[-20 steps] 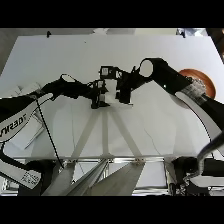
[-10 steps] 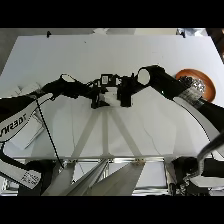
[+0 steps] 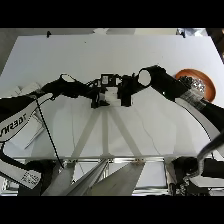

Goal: Fold the box and place the chain.

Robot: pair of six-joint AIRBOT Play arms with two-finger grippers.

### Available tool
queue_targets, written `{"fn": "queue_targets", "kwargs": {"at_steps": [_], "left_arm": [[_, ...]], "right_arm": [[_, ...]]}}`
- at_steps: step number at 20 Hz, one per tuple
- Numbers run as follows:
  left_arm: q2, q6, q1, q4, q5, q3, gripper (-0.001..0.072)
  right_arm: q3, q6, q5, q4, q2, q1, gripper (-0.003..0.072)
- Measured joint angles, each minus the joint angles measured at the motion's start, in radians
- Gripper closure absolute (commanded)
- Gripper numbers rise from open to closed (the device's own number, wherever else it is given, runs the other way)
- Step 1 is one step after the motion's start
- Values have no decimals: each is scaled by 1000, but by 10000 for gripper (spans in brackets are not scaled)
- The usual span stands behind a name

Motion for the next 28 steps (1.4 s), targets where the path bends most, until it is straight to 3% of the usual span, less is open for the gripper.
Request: {"fn": "queue_targets", "kwargs": {"at_steps": [7, 15, 18, 23, 26, 28], "left_arm": [[0, 3, -1, 5, -13, 0, 197], [0, -1, -1, 3, -8, -1, 197], [0, 6, -1, 3, -9, -1, 197], [0, 6, -2, 3, -8, -1, 197], [0, -4, -2, 2, -7, -1, 197], [0, -2, -2, 1, -6, -1, 197]], "right_arm": [[-10, 2, -42, 8, 1, 0, 529], [-101, 0, -54, 73, 3, 21, 521], [-124, 26, -42, 93, 2, 26, 344], [-135, 64, -39, 93, 2, 26, 339], [-139, 72, -30, 88, 10, 28, 141], [-140, 76, -40, 84, 26, 28, 139]]}}
